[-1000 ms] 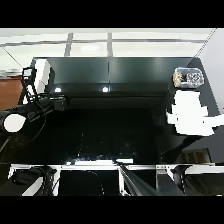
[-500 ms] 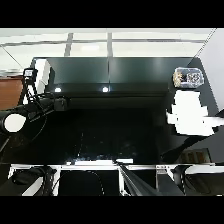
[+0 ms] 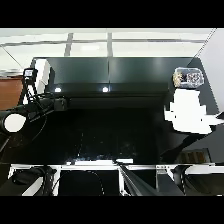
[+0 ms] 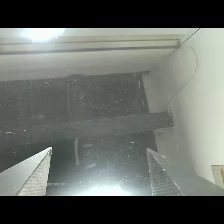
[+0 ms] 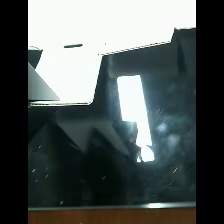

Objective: Fold the box and place the chain.

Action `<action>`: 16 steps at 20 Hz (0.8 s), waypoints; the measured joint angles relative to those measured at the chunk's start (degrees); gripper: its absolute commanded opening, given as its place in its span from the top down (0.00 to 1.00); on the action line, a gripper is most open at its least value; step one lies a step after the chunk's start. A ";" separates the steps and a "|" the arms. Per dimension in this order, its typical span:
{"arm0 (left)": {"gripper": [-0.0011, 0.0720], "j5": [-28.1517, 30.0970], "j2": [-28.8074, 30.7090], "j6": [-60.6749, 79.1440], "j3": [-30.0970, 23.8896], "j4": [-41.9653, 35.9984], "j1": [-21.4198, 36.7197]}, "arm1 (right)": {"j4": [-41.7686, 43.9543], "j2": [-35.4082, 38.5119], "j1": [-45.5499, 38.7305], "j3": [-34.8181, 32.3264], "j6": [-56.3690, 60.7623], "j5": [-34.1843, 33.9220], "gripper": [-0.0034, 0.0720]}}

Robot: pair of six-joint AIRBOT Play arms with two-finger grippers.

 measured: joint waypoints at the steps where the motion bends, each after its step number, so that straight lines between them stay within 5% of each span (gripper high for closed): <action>1: 0.03 0.00 0.00 0.00 0.00 0.00 0.00 | 0.83 0.61 0.39 -0.09 0.00 0.22 0.94; 9: 0.03 0.37 0.00 0.00 0.00 -0.04 0.00 | 11.63 10.97 6.40 -6.69 -0.20 -0.59 0.94; 16: 0.03 -0.37 -0.35 0.00 0.00 -5.57 0.00 | 25.14 27.67 17.94 -27.12 -3.23 -5.20 0.94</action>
